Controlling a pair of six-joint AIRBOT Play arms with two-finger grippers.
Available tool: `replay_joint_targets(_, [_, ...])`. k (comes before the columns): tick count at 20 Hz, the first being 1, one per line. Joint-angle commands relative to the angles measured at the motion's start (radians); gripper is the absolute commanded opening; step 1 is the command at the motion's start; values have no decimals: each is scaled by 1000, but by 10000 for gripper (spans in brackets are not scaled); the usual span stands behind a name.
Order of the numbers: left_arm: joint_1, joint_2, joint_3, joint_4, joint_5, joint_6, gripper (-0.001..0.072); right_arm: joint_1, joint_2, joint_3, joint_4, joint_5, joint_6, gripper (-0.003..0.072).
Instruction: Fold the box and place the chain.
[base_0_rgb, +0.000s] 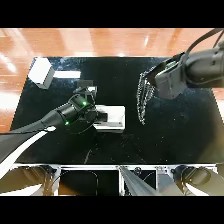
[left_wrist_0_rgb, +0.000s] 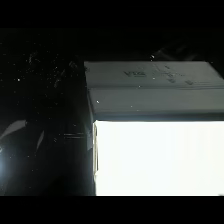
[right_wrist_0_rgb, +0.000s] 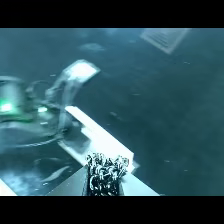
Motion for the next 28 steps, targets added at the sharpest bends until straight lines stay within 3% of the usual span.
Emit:
replay_joint_targets(1, [0,0,0,3,-1,0,20,93,2,-26,1,-33,36,31])
replay_joint_targets(9, [0,0,0,0,0,0,20,131,-63,-217,-8,-319,-2,30])
replay_joint_targets(17, [-1,0,0,0,1,0,20,115,-235,-220,-6,-362,-29,30])
replay_joint_targets(28, [0,0,0,0,1,0,20,102,-229,-220,-23,-260,-42,31])
